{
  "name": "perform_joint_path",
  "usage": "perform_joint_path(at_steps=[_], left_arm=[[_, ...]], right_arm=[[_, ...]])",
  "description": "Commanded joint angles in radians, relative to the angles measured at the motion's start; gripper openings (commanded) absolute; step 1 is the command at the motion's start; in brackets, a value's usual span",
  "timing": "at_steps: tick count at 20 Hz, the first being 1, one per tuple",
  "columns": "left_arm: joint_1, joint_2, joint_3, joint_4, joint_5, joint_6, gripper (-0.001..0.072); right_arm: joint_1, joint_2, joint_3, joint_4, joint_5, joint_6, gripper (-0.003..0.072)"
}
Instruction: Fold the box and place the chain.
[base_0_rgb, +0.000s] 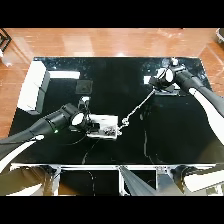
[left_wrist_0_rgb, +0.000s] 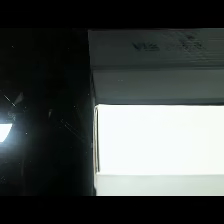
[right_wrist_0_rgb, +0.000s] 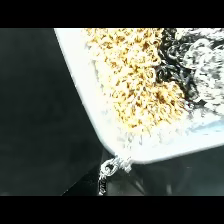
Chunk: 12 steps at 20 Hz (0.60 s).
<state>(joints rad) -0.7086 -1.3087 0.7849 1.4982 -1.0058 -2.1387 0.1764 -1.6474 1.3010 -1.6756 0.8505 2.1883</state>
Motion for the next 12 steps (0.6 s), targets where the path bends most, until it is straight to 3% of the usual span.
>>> perform_joint_path(at_steps=[1, 7, 12], left_arm=[[0.0, 0.0, 0.001, 0.0, -0.002, 0.0, 0.0029], [0.0, 0.0, 0.001, 0.003, 0.0, 0.0, 0.0029], [0.0, 0.0, 0.001, 0.003, -0.001, 0.0, 0.0029]], right_arm=[[0.0, 0.117, 0.001, 0.016, 0.105, -0.212, 0.0026], [0.0, 0.494, 0.002, 0.126, 0.249, -0.432, 0.0026], [0.0, 0.712, 0.002, 0.244, 0.356, -0.486, 0.0027]])
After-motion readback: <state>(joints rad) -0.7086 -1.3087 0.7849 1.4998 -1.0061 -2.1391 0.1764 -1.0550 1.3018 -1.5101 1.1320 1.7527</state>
